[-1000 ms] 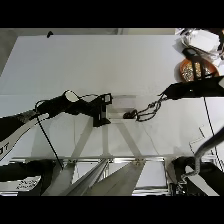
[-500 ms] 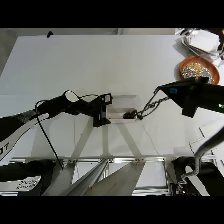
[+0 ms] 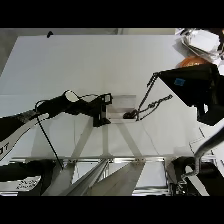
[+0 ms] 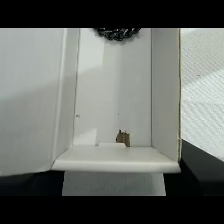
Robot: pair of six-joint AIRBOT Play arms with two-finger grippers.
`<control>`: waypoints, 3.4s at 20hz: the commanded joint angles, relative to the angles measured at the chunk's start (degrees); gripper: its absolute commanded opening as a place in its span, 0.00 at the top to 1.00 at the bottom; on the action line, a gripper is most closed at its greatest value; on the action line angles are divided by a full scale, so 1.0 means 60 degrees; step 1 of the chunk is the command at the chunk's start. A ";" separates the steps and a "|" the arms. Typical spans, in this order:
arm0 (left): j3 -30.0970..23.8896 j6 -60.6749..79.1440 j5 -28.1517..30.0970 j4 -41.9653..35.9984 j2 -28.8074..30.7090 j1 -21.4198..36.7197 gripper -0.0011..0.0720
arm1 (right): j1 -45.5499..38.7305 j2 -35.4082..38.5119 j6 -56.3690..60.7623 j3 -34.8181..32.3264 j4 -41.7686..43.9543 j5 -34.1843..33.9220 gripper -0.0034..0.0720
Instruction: Fold the box and place the chain.
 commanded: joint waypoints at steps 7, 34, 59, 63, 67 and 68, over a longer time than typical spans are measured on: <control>-0.0004 0.0004 0.0000 0.0004 -0.0004 0.0000 0.39 | 0.2656 -0.3075 -0.0568 0.0004 -0.3595 -0.0809 0.94; -0.0004 0.0004 0.0000 0.0004 -0.0004 0.0000 0.39 | 0.2051 -0.5956 0.2765 0.0313 -0.7708 0.0896 0.68; -0.0004 0.0004 0.0000 0.0004 0.0000 0.0000 0.39 | 0.0484 -0.8626 0.4510 0.0463 -1.0451 -0.0820 0.56; -0.0004 0.0004 0.0000 0.0004 -0.0004 0.0000 0.39 | 0.0484 -0.8728 0.4506 0.0463 -1.0094 -0.0863 0.59; -0.0004 0.0004 0.0000 0.0004 0.0000 0.0000 0.39 | 0.0484 -0.8732 0.4506 0.0463 -1.0069 -0.0838 0.74; -0.0004 0.0004 0.0000 0.0004 -0.0004 0.0000 0.39 | 0.0484 -0.8732 0.4506 0.0463 -1.0061 -0.0769 0.78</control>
